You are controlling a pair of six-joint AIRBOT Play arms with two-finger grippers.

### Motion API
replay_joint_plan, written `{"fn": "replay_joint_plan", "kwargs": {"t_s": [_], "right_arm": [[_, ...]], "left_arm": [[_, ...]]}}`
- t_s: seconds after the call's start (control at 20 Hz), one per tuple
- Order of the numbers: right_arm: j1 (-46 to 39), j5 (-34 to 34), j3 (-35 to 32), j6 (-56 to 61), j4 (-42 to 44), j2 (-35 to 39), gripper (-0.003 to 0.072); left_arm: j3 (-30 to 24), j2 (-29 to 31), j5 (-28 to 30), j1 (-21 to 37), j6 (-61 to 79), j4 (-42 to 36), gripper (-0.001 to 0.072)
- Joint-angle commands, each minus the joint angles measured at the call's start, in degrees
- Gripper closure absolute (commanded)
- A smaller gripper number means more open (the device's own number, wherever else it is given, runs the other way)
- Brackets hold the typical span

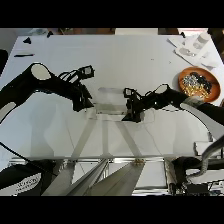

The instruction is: Fold the box and place the chain.

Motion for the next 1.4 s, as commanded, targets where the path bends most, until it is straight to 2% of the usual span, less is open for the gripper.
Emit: {"fn": "replay_joint_plan", "kwargs": {"t_s": [0.0, 0.1, 0.15, 0.4, 0.7, 1.1, 1.2, 1.35], "right_arm": [[0.0, 0.0, 0.0, 0.0, 0.0, 0.0, 0.0340], [0.0, 0.0, 0.0, 0.0, 0.0, 0.0, 0.0340], [0.0, 0.0, 0.0, 0.0, 0.0, 0.0, 0.0340], [0.0, 0.0, 0.0, 0.0, 0.0, 0.0, 0.0340], [0.0, 0.0, 0.0, 0.0, 0.0, 0.0, 0.0340], [0.0, 0.0, 0.0, 0.0, 0.0, 0.0, 0.0340], [0.0, 0.0, 0.0, 0.0, 0.0, 0.0, 0.0340], [0.0, 0.0, 0.0, 0.0, 0.0, 0.0, 0.0340]], "left_arm": [[0.0, -0.9, -0.4, -2.1, 3.6, 1.8, 0.0246], [-0.6, -1.7, 0.1, -2.3, 6.3, 2.4, 0.0227], [-1.6, -1.9, 1.0, -2.4, 9.4, 2.5, 0.0173], [-8.6, -1.9, 11.5, -2.2, 24.9, 2.5, 0.0171], [-9.1, -1.9, 15.4, -2.1, 29.4, 2.5, 0.0174], [-9.1, -1.9, 16.1, -2.1, 28.7, 2.5, 0.0178], [-9.1, -1.9, 15.8, -2.1, 28.0, 2.5, 0.0219], [-9.1, -1.9, 15.0, -2.1, 27.0, 2.8, 0.0219]]}}
